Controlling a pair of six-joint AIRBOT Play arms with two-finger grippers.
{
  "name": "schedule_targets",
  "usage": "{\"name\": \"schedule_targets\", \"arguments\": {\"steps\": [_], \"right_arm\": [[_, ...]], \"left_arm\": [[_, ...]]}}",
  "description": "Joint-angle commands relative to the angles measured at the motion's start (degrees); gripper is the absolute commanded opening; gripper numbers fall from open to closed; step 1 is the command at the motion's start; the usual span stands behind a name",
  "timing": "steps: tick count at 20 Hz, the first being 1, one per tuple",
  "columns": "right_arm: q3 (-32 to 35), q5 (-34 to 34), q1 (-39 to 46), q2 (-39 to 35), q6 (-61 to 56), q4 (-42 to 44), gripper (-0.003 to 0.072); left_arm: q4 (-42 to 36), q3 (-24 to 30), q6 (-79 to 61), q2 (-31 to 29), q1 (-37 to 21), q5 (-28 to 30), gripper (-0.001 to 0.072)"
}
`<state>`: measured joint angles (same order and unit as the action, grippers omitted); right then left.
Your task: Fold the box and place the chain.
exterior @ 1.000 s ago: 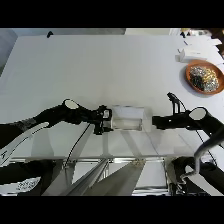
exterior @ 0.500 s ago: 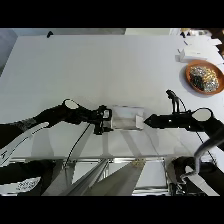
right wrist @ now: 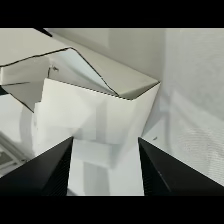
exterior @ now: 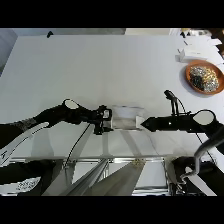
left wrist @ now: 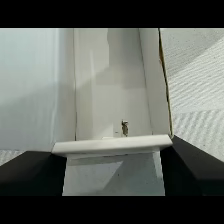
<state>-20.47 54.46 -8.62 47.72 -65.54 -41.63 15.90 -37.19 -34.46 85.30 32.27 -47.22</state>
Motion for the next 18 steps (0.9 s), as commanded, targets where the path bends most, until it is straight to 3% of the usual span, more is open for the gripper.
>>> {"name": "schedule_targets", "arguments": {"steps": [1,3,9,15,18], "right_arm": [[-0.17,-8.52,-6.16,-0.26,-8.33,-5.97,0.0462],[-1.51,-10.71,-9.11,0.66,-15.67,-10.67,0.0462],[-9.33,-8.11,-18.91,7.63,-36.28,-23.89,0.0460],[-14.10,-6.97,-26.27,13.77,-50.45,-30.60,0.0452],[-15.04,-6.88,-29.27,16.20,-56.46,-32.76,0.0400]], "left_arm": [[0.00,0.02,0.00,-0.02,-0.04,0.02,0.0140],[0.00,0.02,0.00,-0.02,-0.04,0.02,0.0140],[0.00,0.02,0.00,-0.02,-0.04,0.02,0.0140],[0.00,0.02,0.00,-0.02,-0.04,0.02,0.0140],[0.00,0.02,0.00,-0.02,-0.04,0.02,0.0140]]}}
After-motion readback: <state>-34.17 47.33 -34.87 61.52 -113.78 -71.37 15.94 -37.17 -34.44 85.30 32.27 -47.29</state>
